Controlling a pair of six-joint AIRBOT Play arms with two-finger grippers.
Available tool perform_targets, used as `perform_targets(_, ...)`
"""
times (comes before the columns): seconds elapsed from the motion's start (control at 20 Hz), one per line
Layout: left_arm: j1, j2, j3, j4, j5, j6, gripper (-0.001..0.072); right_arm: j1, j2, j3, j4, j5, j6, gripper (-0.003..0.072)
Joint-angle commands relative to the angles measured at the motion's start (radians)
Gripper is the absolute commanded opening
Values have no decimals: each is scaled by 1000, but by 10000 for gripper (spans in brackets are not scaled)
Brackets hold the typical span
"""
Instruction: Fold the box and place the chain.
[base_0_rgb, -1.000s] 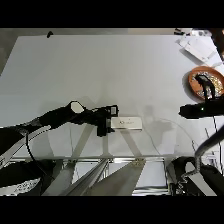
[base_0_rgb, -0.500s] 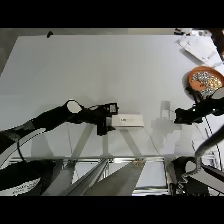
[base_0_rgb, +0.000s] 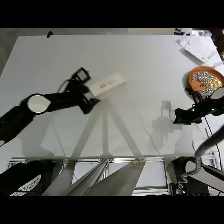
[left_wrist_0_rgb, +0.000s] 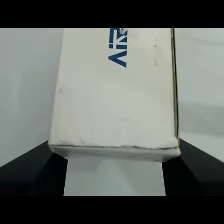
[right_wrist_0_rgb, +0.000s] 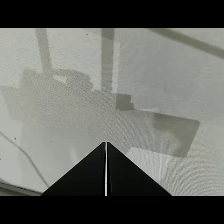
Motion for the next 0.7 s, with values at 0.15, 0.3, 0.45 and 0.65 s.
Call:
perform_targets(0.15, 326, 124, 0, 677, -250, -705, 4, -1, -1, 1, 0, 0, 0, 20)
perform_targets(0.3, 485, 123, -2, 687, -304, -725, 4, -1, -1, 1, 0, 0, 0, 20)
perform_targets(0.45, 605, 118, -14, 688, -310, -768, 4, -1, -1, 1, 0, 0, 0, 20)
perform_targets(0.65, 692, 72, -64, 689, -343, -767, 4, -1, -1, 1, 0, 1, 0, 20)
